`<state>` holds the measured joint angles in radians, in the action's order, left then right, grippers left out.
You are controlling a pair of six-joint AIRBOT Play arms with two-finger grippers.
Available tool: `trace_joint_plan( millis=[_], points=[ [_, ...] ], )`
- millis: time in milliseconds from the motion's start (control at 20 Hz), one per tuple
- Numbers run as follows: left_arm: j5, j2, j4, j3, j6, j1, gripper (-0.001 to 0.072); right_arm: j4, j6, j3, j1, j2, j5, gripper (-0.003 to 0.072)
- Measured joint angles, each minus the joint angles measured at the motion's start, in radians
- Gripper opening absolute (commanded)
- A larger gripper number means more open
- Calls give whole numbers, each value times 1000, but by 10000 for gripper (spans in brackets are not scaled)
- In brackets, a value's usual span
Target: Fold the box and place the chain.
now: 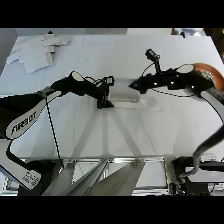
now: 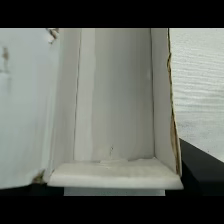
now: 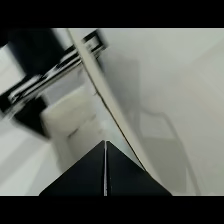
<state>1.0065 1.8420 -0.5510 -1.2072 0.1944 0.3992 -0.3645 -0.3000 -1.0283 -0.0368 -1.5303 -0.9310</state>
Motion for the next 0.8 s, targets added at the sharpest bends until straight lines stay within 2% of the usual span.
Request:
trace_joint_plan(
  millis=[150,350,600,800],
  points=[
    [0,0,0,0,0,0,277,69,-23,0,12,-50,141,10],
    [0,0,0,0,0,0,277,0,-106,0,17,-99,222,10],
    [0,0,0,0,0,0,277,-41,-143,0,18,-85,217,11],
    [0,0,0,0,0,0,277,-84,-87,0,1,41,154,13]
  ],
)
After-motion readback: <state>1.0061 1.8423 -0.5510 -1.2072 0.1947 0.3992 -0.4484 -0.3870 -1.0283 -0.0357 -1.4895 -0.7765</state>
